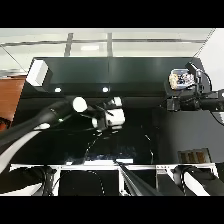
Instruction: Fold the box and place the chain.
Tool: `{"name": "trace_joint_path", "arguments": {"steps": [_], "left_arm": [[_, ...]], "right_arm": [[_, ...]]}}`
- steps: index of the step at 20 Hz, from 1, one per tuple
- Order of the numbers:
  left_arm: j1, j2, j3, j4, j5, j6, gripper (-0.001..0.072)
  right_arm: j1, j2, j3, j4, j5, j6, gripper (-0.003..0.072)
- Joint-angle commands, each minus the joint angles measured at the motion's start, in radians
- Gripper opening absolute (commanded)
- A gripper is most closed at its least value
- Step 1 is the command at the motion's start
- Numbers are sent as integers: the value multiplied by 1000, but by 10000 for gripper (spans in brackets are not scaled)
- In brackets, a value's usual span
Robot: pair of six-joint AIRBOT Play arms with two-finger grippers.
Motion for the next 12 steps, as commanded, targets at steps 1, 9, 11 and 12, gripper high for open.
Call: {"name": "trace_joint_path", "arguments": {"steps": [1, 9, 11, 12], "left_arm": [[204, 93, 1, 114, -61, -176, 449], [929, 126, -1, 152, -92, -340, 450], [1052, 125, -1, 146, -18, -340, 449], [1092, 122, 1, 142, 30, -340, 449]], "right_arm": [[-1, 0, -2, -1, -10, 0, 17], [-1, 0, -3, -1, -26, 0, 17], [-1, 0, -3, 1, -25, 2, 17], [-1, 0, -3, 1, -26, 6, 17]]}}
